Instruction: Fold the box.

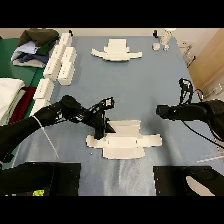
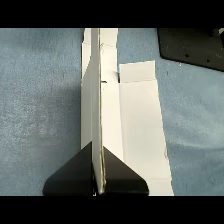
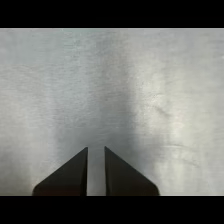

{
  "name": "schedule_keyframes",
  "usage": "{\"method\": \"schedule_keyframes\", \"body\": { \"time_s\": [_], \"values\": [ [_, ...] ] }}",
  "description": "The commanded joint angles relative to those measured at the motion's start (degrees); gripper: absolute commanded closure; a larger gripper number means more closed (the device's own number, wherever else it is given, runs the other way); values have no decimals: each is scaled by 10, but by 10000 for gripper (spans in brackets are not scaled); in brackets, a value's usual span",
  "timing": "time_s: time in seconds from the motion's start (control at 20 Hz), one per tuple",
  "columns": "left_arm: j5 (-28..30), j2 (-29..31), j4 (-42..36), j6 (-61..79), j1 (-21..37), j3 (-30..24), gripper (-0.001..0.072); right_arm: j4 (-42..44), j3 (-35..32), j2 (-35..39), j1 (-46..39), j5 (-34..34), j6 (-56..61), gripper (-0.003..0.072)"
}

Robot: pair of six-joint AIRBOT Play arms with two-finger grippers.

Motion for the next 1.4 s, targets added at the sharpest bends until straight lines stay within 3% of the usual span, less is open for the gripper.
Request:
{"method": "schedule_keyframes", "body": {
  "time_s": [0.0, 0.05, 0.25, 0.4, 0.65, 0.75, 0.8, 0.9, 0.95, 1.15, 1.35],
  "values": [
    [0, 0, 0, 0, 0, 0, 697, 29, 0, 0, 2, -29, -5, 611],
    [0, 0, 0, 0, 0, 0, 697, 29, 0, 1, 2, -47, -14, 686],
    [0, 0, 0, 0, 0, 0, 697, 31, 0, 11, 21, -117, -57, 687],
    [0, 0, 0, 0, 0, 0, 696, 35, 0, 44, 90, -154, -83, 687],
    [0, 0, 0, 0, 0, 0, 697, 31, -2, 109, 323, -183, -85, 689],
    [0, 0, 0, 0, 0, 0, 697, 10, -16, 114, 440, -177, -142, 687],
    [0, 0, 0, 0, 0, 0, 696, -7, -29, 110, 491, -168, -166, 634],
    [0, 0, 0, 0, 0, 0, 697, -55, -49, 91, 555, -133, -176, 22],
    [0, 0, 0, 0, 0, 0, 696, -82, -55, 76, 577, -114, -176, -26],
    [0, 0, 0, 0, 0, 0, 696, -151, -57, 4, 591, -62, -176, -27],
    [0, 0, 0, 0, 0, 0, 697, -200, -57, -53, 592, -52, -173, -25]
  ]
}}
